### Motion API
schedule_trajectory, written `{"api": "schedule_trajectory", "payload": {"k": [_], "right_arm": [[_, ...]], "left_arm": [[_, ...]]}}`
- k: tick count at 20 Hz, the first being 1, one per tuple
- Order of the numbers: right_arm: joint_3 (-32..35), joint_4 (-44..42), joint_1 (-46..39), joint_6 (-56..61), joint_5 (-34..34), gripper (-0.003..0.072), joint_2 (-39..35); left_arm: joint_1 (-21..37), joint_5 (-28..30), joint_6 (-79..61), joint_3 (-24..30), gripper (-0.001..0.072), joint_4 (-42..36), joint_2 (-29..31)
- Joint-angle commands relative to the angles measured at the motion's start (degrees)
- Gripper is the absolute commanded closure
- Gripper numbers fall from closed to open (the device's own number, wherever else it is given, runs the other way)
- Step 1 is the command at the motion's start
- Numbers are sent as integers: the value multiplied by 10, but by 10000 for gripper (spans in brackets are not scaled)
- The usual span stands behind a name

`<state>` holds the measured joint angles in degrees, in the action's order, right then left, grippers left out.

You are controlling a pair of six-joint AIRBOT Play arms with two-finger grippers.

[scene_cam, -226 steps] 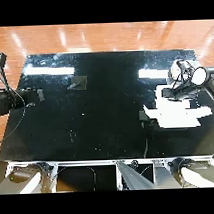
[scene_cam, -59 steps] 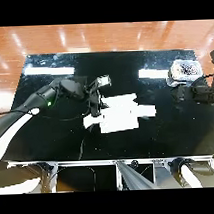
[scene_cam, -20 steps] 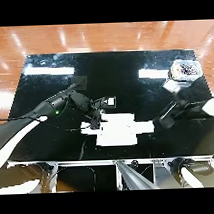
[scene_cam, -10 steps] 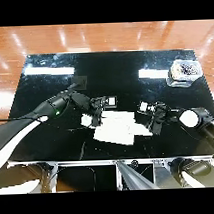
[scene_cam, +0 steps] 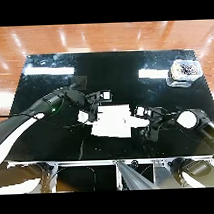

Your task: Fold the box and place the chain.

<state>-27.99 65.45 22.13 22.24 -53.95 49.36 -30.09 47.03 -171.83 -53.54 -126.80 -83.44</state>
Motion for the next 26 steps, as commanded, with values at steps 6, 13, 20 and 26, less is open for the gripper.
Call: {"api": "schedule_trajectory", "payload": {"k": [6,13,20,26], "right_arm": [[33,-44,68,-28,51,-19,20],[69,-40,87,-55,144,-19,20],[99,-87,93,-108,223,-19,20],[107,-137,148,-120,272,-19,40]], "left_arm": [[4,25,13,0,684,-1,0],[4,25,13,0,684,-1,0],[4,25,13,0,684,-1,0],[4,25,13,0,684,-5,0]]}}
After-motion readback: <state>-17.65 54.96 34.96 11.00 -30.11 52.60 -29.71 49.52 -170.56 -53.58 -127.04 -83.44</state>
